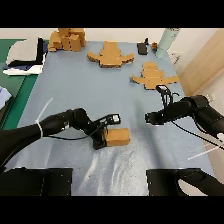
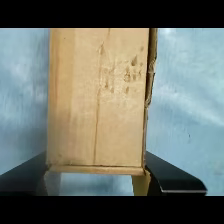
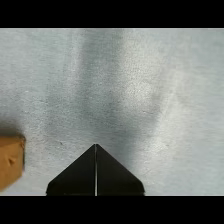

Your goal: Fold the box.

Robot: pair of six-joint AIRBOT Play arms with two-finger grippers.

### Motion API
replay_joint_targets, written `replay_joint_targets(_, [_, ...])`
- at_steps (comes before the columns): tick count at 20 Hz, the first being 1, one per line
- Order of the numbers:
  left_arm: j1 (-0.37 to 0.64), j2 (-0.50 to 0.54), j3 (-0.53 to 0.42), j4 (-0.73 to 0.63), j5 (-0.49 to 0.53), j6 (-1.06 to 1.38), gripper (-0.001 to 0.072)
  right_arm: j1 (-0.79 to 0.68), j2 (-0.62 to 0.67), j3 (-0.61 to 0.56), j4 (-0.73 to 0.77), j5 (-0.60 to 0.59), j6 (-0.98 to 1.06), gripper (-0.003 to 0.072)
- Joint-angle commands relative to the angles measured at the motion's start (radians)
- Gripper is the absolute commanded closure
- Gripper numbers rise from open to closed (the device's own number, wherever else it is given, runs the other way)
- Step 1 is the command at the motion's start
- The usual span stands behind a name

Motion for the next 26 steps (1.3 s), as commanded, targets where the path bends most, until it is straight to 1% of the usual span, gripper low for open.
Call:
replay_joint_targets(1, [0.102,0.046,0.068,0.075,-0.039,-0.259,0.0282,0.000,-0.001,0.001,0.029,-0.004,0.009,0.0680])
replay_joint_targets(3, [0.219,0.048,0.119,0.105,-0.032,-0.362,0.0282,0.000,-0.001,0.002,0.029,-0.004,0.009,0.0680])
replay_joint_targets(5, [0.348,0.044,0.180,0.110,-0.008,-0.402,0.0282,0.000,-0.001,0.002,0.029,-0.004,0.009,0.0680])
replay_joint_targets(6, [0.408,0.043,0.206,0.110,0.029,-0.402,0.0282,0.000,-0.001,0.001,0.029,-0.004,0.009,0.0680])
replay_joint_targets(8, [0.529,0.031,0.254,0.110,0.158,-0.402,0.0282,0.000,-0.001,0.002,0.029,-0.004,0.009,0.0680])
replay_joint_targets(9, [0.587,0.009,0.283,0.112,0.220,-0.402,0.0282,0.000,-0.001,0.002,0.029,-0.004,0.009,0.0680])
replay_joint_targets(10, [0.639,-0.029,0.323,0.119,0.251,-0.401,0.0282,0.000,-0.001,0.001,0.029,-0.004,0.009,0.0680])
replay_joint_targets(12, [0.715,-0.140,0.432,0.163,0.237,-0.401,0.0283,0.000,-0.001,0.001,0.029,-0.004,0.009,0.0680])
replay_joint_targets(15, [0.780,-0.334,0.614,0.177,0.234,-0.406,0.0282,0.000,-0.001,0.002,0.029,-0.004,0.009,0.0680])
replay_joint_targets(18, [0.800,-0.521,0.808,0.180,0.243,-0.438,0.0282,0.000,-0.001,0.001,0.029,-0.004,0.009,0.0680])
replay_joint_targets(22, [0.813,-0.716,1.020,0.213,0.240,-0.500,0.0282,0.000,-0.001,0.001,0.029,-0.004,0.009,0.0680])
replay_joint_targets(24, [0.816,-0.790,1.095,0.260,0.221,-0.543,0.0282,0.000,-0.001,0.001,0.029,-0.004,0.009,0.0680])
replay_joint_targets(26, [0.822,-0.830,1.123,0.287,0.222,-0.578,0.0282,0.000,-0.001,0.002,0.029,-0.004,0.009,0.0680])
